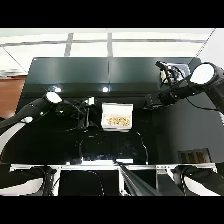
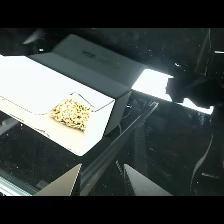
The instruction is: Fold the box and place the chain.
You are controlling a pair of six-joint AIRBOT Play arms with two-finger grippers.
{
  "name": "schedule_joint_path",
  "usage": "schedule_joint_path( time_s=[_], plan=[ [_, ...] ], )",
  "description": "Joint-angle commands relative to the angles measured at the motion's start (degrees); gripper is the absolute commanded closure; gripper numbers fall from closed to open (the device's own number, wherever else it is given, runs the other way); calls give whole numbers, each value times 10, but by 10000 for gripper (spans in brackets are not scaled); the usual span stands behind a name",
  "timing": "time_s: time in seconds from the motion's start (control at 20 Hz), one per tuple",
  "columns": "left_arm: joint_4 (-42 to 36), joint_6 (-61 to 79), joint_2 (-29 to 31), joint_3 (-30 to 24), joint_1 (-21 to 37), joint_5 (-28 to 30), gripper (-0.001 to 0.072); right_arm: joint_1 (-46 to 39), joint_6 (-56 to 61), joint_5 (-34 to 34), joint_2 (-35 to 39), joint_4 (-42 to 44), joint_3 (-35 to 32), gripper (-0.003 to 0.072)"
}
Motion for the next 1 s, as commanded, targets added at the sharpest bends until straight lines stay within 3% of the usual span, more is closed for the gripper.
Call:
schedule_joint_path(
  time_s=[0.0, 0.55, 0.8, 0.9, 0.95],
  plan=[
    [2, 35, -33, 14, -19, -4, -4, 0, 2, -1, 0, 0, 0, 372],
    [-52, 34, -35, 19, -42, 14, -3, 0, 2, -17, 0, -1, 0, 372],
    [-29, 34, -36, 20, -65, 19, 8, 0, 2, -24, 0, -1, 0, 372],
    [-29, 34, -36, 20, -68, 20, 237, 0, 1, -29, -1, -3, 0, 372],
    [-30, 34, -36, 20, -69, 19, 278, 0, 1, -42, -2, -3, -1, 371]
  ],
)
